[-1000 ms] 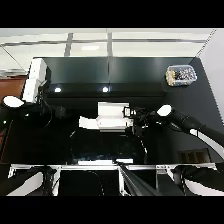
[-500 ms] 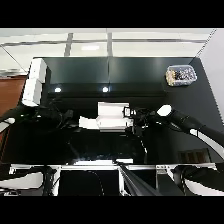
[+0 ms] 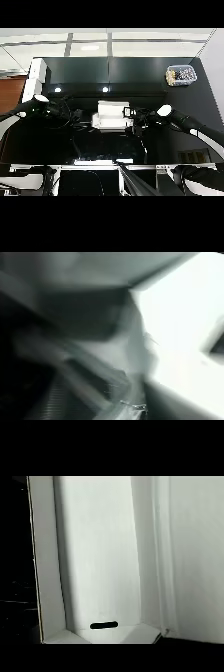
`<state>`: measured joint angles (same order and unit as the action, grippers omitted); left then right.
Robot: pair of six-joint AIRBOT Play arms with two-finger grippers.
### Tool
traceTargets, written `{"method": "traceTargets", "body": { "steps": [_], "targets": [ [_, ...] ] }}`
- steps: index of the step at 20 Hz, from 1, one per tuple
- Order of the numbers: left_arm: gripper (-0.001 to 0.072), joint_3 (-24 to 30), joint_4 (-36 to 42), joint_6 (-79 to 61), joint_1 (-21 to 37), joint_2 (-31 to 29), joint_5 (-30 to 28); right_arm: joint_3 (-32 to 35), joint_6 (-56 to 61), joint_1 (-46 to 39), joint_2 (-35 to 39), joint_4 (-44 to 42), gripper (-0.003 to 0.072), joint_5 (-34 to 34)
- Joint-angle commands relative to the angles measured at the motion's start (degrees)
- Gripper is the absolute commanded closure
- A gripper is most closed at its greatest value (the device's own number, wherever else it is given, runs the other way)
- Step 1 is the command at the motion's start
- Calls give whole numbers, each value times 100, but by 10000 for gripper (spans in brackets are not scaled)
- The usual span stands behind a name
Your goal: Fold the box and place the chain.
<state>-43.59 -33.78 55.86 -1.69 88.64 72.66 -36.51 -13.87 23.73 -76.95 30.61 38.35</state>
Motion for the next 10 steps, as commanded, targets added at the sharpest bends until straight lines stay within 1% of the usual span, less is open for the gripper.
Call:
{"method": "traceTargets", "body": {
  "steps": [1, 4, 9, 10],
  "targets": [
    [2, -201, 26, -164, -22, 24, 251, 0, 9, 0, -2, 0, 246, 0],
    [2, -345, 168, -166, -94, 24, 496, 0, 9, 0, -2, 0, 245, 0],
    [4, -638, 144, -136, -492, 24, 527, -2, 9, 0, -2, -2, 245, -2],
    [32, -708, 144, -140, -581, 24, 544, -2, 9, 0, -2, -2, 246, -2]
  ]
}}
